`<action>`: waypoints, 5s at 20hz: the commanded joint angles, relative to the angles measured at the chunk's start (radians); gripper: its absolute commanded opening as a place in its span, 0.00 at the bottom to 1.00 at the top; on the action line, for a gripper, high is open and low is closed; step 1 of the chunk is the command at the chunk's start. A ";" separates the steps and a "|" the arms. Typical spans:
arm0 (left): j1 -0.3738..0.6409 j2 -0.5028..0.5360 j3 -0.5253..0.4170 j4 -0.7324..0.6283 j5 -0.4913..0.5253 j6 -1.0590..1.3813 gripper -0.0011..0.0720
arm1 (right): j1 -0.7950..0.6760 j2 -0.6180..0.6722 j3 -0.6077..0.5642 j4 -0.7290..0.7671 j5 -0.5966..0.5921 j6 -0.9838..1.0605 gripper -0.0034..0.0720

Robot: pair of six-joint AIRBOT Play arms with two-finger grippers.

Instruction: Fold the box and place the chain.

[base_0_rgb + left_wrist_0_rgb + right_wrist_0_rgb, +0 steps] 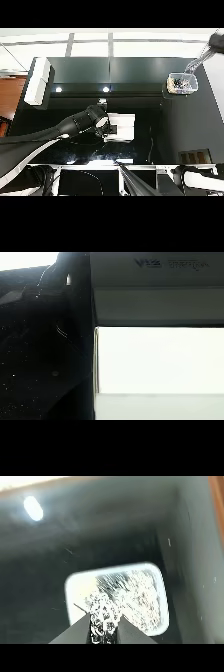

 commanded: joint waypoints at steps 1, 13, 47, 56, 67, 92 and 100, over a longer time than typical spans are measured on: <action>0.000 0.000 0.000 0.000 0.001 0.000 0.05 | 0.003 0.175 0.001 0.119 0.028 -0.056 0.05; 0.000 0.000 0.000 0.000 0.000 0.000 0.05 | 0.286 0.361 -0.051 0.342 0.311 -0.111 0.05; 0.000 0.000 0.000 0.000 0.001 0.000 0.05 | 0.624 0.361 -0.072 0.466 0.406 -0.039 0.05; 0.000 0.000 0.000 0.000 0.001 0.000 0.05 | 0.703 0.361 -0.195 0.468 0.309 -0.039 0.05; 0.000 0.000 0.000 -0.001 0.001 0.000 0.05 | 0.632 0.426 -0.194 0.587 0.303 -0.035 0.05; 0.000 0.000 0.000 -0.001 0.000 0.000 0.05 | 0.636 0.425 -0.884 0.618 -0.031 -0.122 0.05; 0.000 0.000 0.000 -0.001 0.000 0.000 0.05 | 0.710 0.367 -0.947 0.519 -0.203 -0.096 0.68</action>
